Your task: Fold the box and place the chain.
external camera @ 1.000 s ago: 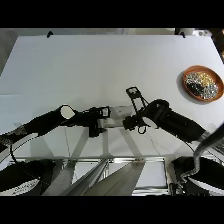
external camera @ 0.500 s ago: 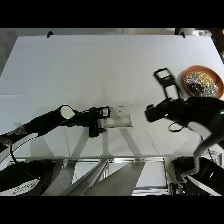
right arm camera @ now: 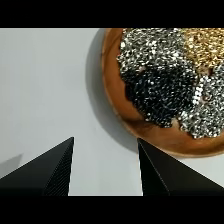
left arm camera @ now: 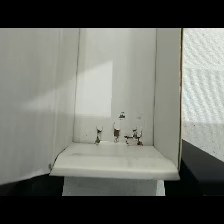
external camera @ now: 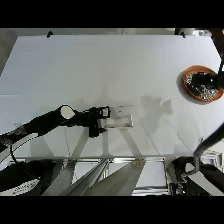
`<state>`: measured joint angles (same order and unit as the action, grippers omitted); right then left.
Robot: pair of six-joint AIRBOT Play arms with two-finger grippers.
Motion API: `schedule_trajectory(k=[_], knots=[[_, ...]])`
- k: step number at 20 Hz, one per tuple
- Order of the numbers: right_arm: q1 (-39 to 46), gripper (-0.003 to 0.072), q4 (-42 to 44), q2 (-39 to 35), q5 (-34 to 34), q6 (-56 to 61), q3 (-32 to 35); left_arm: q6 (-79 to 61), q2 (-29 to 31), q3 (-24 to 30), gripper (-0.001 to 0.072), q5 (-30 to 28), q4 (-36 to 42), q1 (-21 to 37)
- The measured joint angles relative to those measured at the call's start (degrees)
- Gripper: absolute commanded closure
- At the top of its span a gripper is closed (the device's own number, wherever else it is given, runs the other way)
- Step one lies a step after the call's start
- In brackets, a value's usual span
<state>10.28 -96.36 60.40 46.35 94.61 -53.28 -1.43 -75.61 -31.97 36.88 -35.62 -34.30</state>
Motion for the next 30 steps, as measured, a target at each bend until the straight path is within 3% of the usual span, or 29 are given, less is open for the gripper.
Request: schedule_trajectory(k=[5, 9, 14, 18, 21, 23, 30], knots=[[6.9, 0.0280, 1.7, 19.9, 1.3, -1.6, -10.9, 0.0, 0.0, 0.0, 0.0502, 0.1, 0.0, 0.0], [8.8, 0.0283, 2.1, 27.7, 1.2, -1.9, -14.5, 0.0, 0.0, 0.0, 0.0502, 0.2, 0.0, 0.0], [9.4, 0.0319, 1.9, 31.2, 0.5, -2.1, -15.6, 0.0, 0.0, 0.0, 0.0502, 0.2, 0.0, 0.0], [9.5, 0.0494, 2.2, 32.3, 0.8, -2.1, -15.8, 0.0, 0.0, 0.0, 0.0502, 0.2, 0.0, 0.0], [9.5, 0.0538, 2.3, 32.6, 1.6, -2.2, -15.8, 0.0, 0.0, 0.0, 0.0502, 0.2, 0.0, 0.0], [9.5, 0.0650, 2.4, 32.6, 1.9, -2.3, -15.8, 0.0, 0.0, 0.0, 0.0502, 0.2, 0.0, 0.0], [9.5, 0.0669, 2.5, 30.4, 3.1, -4.1, -15.8, 0.0, 0.0, 0.0, 0.0502, 0.2, 0.0, 0.0]])
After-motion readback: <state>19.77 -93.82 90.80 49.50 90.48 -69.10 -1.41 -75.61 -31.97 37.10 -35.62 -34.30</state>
